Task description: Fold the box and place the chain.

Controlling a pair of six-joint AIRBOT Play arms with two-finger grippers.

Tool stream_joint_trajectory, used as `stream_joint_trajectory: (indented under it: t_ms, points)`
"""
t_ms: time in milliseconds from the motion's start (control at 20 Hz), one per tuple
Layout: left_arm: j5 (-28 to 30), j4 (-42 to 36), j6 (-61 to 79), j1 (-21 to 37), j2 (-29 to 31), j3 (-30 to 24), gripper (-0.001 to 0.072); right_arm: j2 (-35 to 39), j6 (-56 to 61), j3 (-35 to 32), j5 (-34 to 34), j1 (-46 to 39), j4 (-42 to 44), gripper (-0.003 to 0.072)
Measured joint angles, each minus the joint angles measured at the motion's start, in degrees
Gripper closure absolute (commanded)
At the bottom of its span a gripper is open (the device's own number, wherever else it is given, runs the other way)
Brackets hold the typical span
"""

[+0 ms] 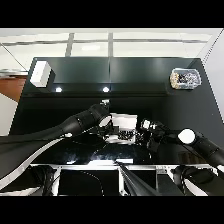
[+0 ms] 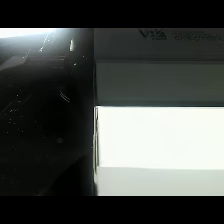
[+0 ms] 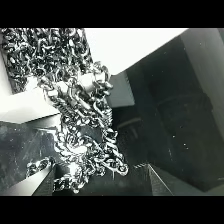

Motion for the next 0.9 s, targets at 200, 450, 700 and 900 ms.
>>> stream_joint_trajectory:
  t_ms: [200,450,700,900]
  points:
    - [-0.07,0.0,0.0,0.0,0.0,0.0,0.0678,-0.35,-0.09,0.04,0.42,0.0,0.52,0.0621]
    - [-0.7,0.0,0.0,0.0,0.0,0.0,0.0678,-0.46,3.5,2.4,4.28,0.04,-1.05,0.0638]
    - [-0.94,0.0,0.0,0.0,0.0,0.0,0.0678,1.75,14.82,10.12,13.73,-0.02,-6.82,0.0639]
    - [-0.94,0.0,0.0,0.0,0.0,0.0,0.0678,5.95,23.21,19.69,22.75,-0.13,-8.76,0.0639]
